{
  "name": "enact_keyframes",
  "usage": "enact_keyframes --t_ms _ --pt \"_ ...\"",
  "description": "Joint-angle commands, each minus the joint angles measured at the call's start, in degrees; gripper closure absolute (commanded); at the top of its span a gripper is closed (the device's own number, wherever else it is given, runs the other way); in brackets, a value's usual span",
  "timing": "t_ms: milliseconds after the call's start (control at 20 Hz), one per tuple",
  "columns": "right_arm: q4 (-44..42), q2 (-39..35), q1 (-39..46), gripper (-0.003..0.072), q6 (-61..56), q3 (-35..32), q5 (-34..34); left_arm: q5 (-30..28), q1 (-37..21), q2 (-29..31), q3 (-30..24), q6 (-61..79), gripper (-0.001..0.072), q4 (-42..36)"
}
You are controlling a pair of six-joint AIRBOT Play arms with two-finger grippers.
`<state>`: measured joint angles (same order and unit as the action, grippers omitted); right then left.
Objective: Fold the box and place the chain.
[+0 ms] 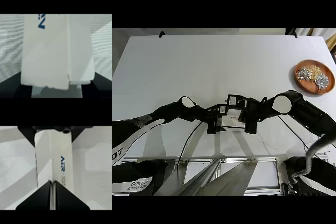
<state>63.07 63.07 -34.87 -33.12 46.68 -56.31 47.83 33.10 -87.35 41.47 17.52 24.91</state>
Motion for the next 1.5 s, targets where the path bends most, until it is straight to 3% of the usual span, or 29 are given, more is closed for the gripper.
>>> enact_keyframes --t_ms 0,1450 --pt "0.2 0.0 0.0 0.0644 0.0 -0.3 0.5 0.0 0.0 0.0 0.0 0.0 0.0315 0.0" --pt "-0.6 -1.2 -0.1 0.0666 0.0 -5.5 6.7 0.0 0.0 0.0 0.0 0.0 0.0315 0.0"
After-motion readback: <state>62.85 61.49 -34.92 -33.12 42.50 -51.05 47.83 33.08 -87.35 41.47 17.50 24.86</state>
